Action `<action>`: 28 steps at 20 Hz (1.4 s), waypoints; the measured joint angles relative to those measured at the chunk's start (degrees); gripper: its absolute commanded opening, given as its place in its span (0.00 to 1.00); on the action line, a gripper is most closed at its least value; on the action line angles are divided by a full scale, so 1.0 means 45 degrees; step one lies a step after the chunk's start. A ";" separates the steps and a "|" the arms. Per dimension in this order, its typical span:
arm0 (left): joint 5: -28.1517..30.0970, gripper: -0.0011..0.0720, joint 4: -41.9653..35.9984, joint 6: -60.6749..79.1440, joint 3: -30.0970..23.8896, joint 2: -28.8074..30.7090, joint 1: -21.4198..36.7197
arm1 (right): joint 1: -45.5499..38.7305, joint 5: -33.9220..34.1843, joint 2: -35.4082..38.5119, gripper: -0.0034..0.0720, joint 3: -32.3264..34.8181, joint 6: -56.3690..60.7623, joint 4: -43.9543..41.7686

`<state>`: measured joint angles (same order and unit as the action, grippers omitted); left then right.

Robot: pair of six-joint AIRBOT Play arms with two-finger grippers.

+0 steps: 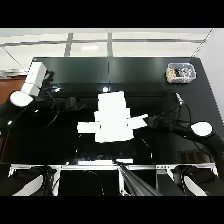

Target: Fold the box and place the chain.

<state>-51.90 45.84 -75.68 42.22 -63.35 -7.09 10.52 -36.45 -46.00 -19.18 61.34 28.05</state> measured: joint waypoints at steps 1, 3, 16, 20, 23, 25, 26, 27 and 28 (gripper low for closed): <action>-0.0389 0.96 -0.0559 0.0301 0.0418 -0.0894 -0.0044 | 0.0189 0.0141 0.0005 0.06 0.0034 -0.0010 -0.0039; -0.1049 0.96 -0.1331 0.0646 0.1127 -0.2477 -0.0107 | 0.0437 0.0291 0.0015 0.06 0.0078 -0.0010 -0.0063; -0.5989 0.76 -0.4818 0.4624 0.3949 -0.8092 -0.1151 | 0.0699 0.0471 0.0015 0.06 0.0117 -0.0024 -0.0078; -0.7305 0.56 -0.3551 0.5984 0.5285 -0.8830 -0.1632 | 0.0699 0.0432 0.0015 0.06 0.0117 -0.0019 -0.0078; -0.7631 0.51 -0.2817 0.6611 0.6042 -0.9112 -0.1855 | 0.0699 0.0423 0.0015 0.06 0.0117 -0.0015 -0.0078; -0.7791 0.35 -0.2550 0.6936 0.6421 -0.9190 -0.1914 | 0.0699 0.0423 0.0015 0.06 0.0117 -0.0010 -0.0083; -0.7830 0.23 -0.2487 0.7111 0.6586 -0.9214 -0.1938 | 0.0699 0.0418 0.0015 0.06 0.0117 -0.0015 -0.0083; -0.7844 0.22 -0.2433 0.7320 0.6717 -0.9233 -0.1953 | 0.0699 0.0413 0.0015 0.06 0.0117 -0.0015 -0.0083; -0.7839 0.18 -0.2365 0.7514 0.6829 -0.9253 -0.1962 | 0.0699 0.0413 0.0015 0.06 0.0117 -0.0010 -0.0083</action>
